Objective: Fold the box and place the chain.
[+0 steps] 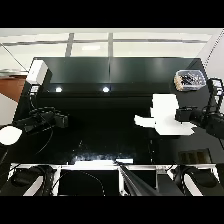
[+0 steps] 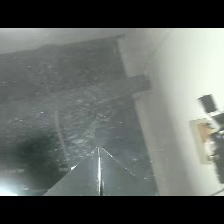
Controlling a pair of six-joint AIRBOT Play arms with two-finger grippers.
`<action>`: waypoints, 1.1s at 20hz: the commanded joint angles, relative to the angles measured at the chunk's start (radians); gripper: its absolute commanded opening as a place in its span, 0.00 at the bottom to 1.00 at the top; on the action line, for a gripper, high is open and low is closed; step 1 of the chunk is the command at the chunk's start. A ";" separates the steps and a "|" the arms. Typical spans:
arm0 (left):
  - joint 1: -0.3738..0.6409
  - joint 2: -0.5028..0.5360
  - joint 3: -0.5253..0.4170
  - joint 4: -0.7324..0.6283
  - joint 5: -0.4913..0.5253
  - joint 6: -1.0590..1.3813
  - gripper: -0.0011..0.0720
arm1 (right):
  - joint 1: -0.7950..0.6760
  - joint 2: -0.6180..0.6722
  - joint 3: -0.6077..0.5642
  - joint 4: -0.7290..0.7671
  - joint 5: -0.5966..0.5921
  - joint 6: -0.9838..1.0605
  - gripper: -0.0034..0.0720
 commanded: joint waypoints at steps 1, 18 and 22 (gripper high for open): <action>-0.001 0.001 0.000 -0.060 0.000 -0.002 0.06 | -0.001 0.000 0.000 0.020 -0.010 0.000 0.09; -0.001 -0.043 -0.001 -0.052 0.026 -0.003 0.99 | -0.167 -0.131 0.105 -0.237 0.004 0.228 0.96; -0.001 -0.043 -0.001 -0.053 0.026 -0.003 0.98 | -0.476 -0.338 0.273 -0.254 -0.026 0.177 0.96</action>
